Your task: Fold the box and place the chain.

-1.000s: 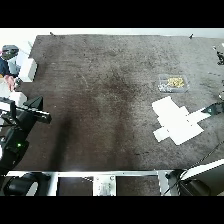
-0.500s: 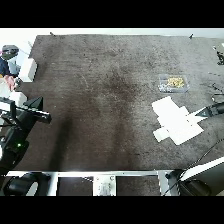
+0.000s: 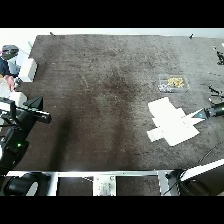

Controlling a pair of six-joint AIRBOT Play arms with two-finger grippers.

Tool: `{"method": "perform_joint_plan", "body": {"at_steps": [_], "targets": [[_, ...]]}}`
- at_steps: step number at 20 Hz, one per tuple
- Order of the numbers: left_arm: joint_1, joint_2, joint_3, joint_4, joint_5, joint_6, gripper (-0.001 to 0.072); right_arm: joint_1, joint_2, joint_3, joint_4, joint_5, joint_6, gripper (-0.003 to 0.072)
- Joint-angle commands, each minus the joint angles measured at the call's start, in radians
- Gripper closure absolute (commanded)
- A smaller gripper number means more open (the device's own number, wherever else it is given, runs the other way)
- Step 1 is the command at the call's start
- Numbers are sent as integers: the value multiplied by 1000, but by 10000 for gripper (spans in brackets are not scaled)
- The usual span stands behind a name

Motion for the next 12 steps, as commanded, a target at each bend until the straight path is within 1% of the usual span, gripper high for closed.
{"method": "perform_joint_plan", "body": {"at_steps": [1, 4, 5, 7, 9, 10, 12], "targets": [[0, 0, -1, 0, 0, 0, 696, 2, 93, -199, 152, 2, -13, 675], [0, 0, 0, 0, 0, 0, 696, 38, 198, -422, 298, -19, -95, 675], [0, 1, -1, 0, 1, 0, 696, 66, 232, -494, 347, -45, -95, 675], [0, 1, -1, 0, 0, 0, 696, 137, 285, -613, 461, -128, -21, 675], [0, 0, -1, 0, 1, 0, 696, 234, 312, -692, 567, -192, -7, 675], [0, 0, -1, 0, 0, 0, 696, 293, 320, -718, 613, -212, -8, 675], [0, 0, -1, 0, 1, 0, 695, 430, 322, -743, 712, -314, -11, 676]]}}
